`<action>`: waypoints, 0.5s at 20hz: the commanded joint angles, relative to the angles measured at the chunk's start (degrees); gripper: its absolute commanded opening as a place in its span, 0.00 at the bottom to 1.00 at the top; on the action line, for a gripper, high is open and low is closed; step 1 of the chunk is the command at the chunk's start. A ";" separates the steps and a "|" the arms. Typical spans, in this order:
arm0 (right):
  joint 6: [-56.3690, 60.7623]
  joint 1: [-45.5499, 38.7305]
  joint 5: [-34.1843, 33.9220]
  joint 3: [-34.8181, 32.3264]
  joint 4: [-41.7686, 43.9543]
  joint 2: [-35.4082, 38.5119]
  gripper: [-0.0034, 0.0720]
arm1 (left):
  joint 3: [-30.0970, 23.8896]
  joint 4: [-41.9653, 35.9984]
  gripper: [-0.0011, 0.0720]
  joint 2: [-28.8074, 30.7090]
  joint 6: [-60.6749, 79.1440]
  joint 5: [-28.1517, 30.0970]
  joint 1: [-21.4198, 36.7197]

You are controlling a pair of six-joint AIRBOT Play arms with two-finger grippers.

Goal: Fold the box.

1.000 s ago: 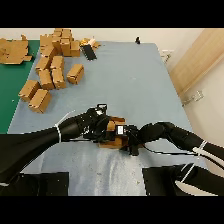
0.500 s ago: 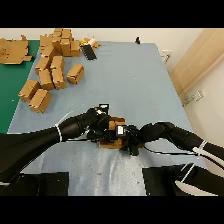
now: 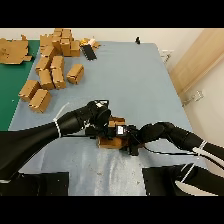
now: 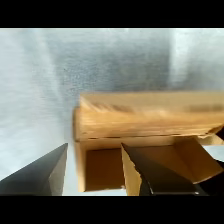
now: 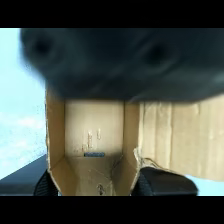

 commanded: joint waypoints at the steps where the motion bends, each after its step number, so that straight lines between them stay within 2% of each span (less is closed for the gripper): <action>1: 0.07 0.02 0.00 -0.04 0.00 0.00 0.67 | 2.86 1.29 0.68 0.11 0.57 -6.19 1.25; 6: 0.07 0.02 0.02 -0.02 0.00 0.00 0.67 | 5.33 1.99 0.68 0.50 1.84 -12.15 2.89; 10: 0.07 0.02 0.00 -0.02 0.00 0.00 0.67 | 6.43 1.92 0.68 0.50 1.81 -13.00 3.61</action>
